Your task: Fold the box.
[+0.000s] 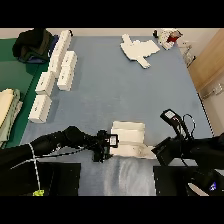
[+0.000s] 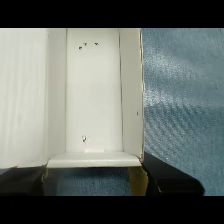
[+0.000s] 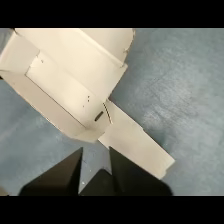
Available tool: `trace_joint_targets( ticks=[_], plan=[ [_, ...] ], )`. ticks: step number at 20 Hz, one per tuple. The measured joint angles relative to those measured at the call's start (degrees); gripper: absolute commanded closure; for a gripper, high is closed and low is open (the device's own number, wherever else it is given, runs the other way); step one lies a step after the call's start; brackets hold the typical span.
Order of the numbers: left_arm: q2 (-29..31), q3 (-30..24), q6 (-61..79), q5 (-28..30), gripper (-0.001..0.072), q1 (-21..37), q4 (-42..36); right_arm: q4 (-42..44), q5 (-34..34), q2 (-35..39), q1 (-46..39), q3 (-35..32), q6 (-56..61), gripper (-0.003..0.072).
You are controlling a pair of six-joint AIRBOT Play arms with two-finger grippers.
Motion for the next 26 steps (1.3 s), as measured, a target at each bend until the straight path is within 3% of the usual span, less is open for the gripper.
trace_joint_targets(
  ticks=[4,8,10,14,20,21,23,25,26],
  plan=[
    [0.0,0.0,0.0,0.0,0.0301,0.0,0.0,-5.4,-0.3,1.9,0.0,-1.2,-6.1,0.0258],
    [0.0,0.0,0.0,0.0,0.0301,0.0,0.0,-7.5,0.9,-1.2,0.0,-1.8,-16.9,0.0254],
    [0.0,0.0,0.0,0.0,0.0301,0.0,0.0,-5.5,2.3,-4.5,0.1,-2.1,-24.7,0.012],
    [0.0,0.0,0.0,0.0,0.0301,0.0,0.0,-1.0,5.8,-10.4,2.3,-2.4,-35.9,0.0112],
    [0.0,0.0,0.0,0.0,0.0301,0.0,0.0,-1.0,11.8,-15.6,5.3,-2.5,-41.8,0.0117],
    [0.0,0.0,0.0,0.0,0.0301,0.0,0.0,-1.0,12.7,-16.0,5.4,-2.5,-42.1,0.0123],
    [0.0,0.0,0.0,0.0,0.0301,0.0,0.0,-1.1,13.8,-16.5,5.7,-2.5,-42.6,0.025],
    [0.0,0.0,0.0,0.0,0.03,0.0,0.0,-0.9,14.3,-16.7,5.7,-2.5,-42.8,0.0288],
    [0.0,0.0,0.0,0.0,0.0301,0.0,0.0,-0.7,14.4,-16.8,5.8,-2.5,-43.0,0.0389]
  ],
)
